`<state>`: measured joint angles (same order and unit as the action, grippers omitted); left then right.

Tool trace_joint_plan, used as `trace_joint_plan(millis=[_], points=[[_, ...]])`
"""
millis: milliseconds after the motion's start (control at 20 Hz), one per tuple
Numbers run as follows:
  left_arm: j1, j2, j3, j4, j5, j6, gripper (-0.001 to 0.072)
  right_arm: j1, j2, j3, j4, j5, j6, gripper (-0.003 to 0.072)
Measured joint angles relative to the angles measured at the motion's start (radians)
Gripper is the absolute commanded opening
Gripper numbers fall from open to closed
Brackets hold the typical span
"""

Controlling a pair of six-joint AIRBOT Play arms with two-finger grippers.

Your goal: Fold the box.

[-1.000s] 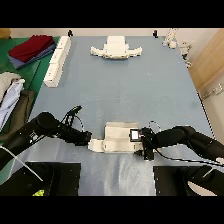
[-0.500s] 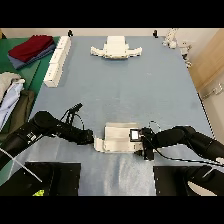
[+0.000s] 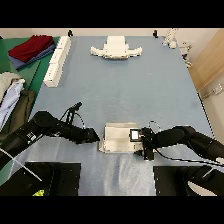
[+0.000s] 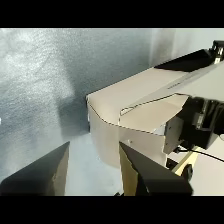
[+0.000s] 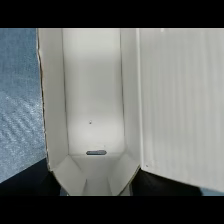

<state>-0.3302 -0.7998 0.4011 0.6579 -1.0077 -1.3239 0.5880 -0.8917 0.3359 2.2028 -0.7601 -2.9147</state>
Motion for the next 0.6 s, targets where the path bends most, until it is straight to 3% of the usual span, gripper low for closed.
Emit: trace_joint_plan(millis=[200,350,600], points=[[-0.027,0.000,0.010,-0.029,0.005,0.006,0.0467,0.000,0.000,0.000,0.000,0.000,0.000,0.0567],[-0.106,0.000,0.031,-0.013,0.037,-0.040,0.0466,0.000,0.000,0.000,0.000,0.000,0.000,0.0567],[-0.269,0.000,0.074,0.153,0.113,-0.254,0.0467,0.000,0.000,0.000,0.000,0.000,0.000,0.0567]])
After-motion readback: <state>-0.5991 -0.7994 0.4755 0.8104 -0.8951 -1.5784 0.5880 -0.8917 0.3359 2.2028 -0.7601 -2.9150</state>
